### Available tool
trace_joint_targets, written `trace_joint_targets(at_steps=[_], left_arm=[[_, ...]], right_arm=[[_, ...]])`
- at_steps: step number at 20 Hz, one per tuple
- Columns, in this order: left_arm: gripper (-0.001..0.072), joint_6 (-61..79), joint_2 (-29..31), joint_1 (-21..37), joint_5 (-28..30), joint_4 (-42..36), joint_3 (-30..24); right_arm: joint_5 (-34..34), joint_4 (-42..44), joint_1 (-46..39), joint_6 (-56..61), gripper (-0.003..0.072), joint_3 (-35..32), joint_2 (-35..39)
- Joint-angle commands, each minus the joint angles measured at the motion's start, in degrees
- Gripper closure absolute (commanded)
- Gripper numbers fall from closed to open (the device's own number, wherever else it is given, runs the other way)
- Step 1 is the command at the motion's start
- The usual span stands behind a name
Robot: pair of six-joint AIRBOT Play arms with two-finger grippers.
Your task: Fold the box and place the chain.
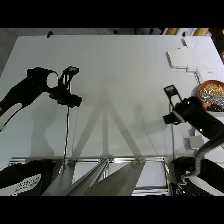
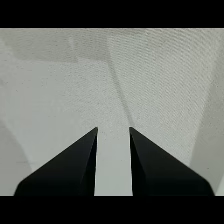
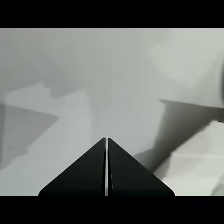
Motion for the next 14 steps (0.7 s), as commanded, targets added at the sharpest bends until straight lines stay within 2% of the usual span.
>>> trace_joint_targets(at_steps=[1,6,7,8,9,14], left_arm=[[0.049,0.0,0.0,0.0,0.0,0.0,0.0],[0.049,0.0,0.0,0.0,0.0,0.0,0.0],[0.049,0.0,0.0,0.0,0.0,0.0,0.0],[0.049,0.0,0.0,0.0,0.0,0.0,0.0],[0.049,0.0,0.0,0.0,0.0,0.0,0.0],[0.049,0.0,0.0,0.0,0.0,0.0,0.0]], right_arm=[[2.0,-10.6,-11.7,-9.5,0.0676,1.2,0.0],[-0.6,-10.8,-37.3,-21.0,0.0668,1.3,0.0],[-2.1,-10.7,-41.7,-22.9,0.0519,1.3,0.0],[-3.1,-10.7,-45.2,-24.9,0.0275,1.3,0.0],[-4.6,-10.7,-48.7,-25.6,0.0219,1.3,0.0],[-9.2,-10.8,-59.2,-26.3,0.0222,1.3,-0.7]])
